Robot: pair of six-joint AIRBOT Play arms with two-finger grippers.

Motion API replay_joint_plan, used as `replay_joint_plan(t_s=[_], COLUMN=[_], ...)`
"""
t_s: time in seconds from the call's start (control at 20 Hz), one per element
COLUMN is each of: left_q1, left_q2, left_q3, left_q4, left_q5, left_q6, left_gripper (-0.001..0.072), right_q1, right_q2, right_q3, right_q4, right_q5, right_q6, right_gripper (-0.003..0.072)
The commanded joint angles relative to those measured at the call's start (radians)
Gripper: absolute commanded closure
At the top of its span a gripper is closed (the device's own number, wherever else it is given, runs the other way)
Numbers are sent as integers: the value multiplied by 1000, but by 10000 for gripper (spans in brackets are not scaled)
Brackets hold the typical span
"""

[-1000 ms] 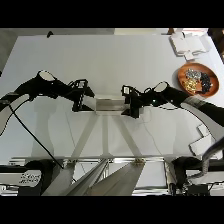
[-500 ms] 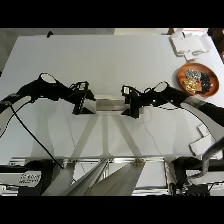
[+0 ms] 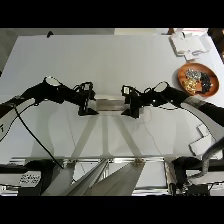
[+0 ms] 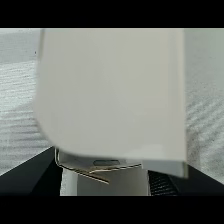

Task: Fold the box and place the chain.

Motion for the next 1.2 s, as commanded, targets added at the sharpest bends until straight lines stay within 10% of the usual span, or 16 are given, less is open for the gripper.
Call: replay_joint_plan(t_s=[0.0,0.6,0.75,1.15], left_q1=[-23,-32,-33,-32], left_q2=[-26,-45,-45,-45], left_q3=[-2,-37,-37,-37], left_q4=[12,23,23,23], left_q5=[53,132,129,97], left_q6=[-26,-25,-26,-26], left_gripper=[3,14,295,312], right_q1=[0,0,0,0], right_q2=[0,0,0,0], right_q3=[0,0,0,0], right_q4=[0,0,0,0], right_q5=[0,0,0,0], right_q6=[0,0,0,0], right_gripper=[282,282,282,282])
